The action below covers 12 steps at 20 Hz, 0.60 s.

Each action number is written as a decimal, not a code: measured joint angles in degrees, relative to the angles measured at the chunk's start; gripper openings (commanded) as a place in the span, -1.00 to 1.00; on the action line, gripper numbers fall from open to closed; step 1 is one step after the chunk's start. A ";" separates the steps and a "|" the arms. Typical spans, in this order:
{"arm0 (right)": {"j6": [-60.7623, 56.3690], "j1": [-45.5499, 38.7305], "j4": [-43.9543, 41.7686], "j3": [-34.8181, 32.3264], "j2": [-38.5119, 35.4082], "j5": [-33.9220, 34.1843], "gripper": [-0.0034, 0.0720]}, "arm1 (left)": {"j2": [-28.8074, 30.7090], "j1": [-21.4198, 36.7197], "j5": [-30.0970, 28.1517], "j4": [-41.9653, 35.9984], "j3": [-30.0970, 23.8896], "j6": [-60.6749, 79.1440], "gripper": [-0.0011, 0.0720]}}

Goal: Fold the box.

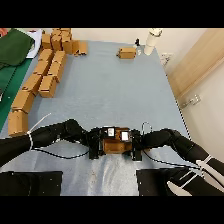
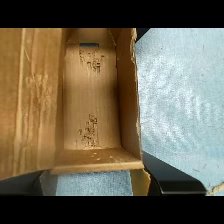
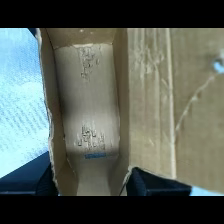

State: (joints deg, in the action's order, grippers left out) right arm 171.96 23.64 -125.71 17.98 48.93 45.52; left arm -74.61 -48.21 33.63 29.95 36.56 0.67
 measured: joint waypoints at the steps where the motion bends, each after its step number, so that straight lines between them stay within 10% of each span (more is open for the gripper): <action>1: 0.02 0.00 0.00 0.00 0.00 0.00 0.41 | 0.00 0.00 0.00 0.00 0.00 0.00 0.43; 10: 0.00 -0.02 0.44 0.02 0.00 0.35 0.41 | -0.02 0.00 -0.09 0.00 0.00 -0.02 0.43; 11: 0.00 -0.02 0.50 0.02 0.00 0.66 0.48 | -0.02 0.00 -0.09 0.00 0.00 -0.02 0.43; 12: 0.00 -0.02 0.52 0.02 0.00 1.09 1.00 | -0.02 0.00 -0.09 0.00 0.00 -0.02 0.43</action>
State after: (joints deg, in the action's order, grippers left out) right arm 171.96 23.62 -125.19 18.00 48.93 46.61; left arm -74.63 -48.21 33.54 29.95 36.56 0.64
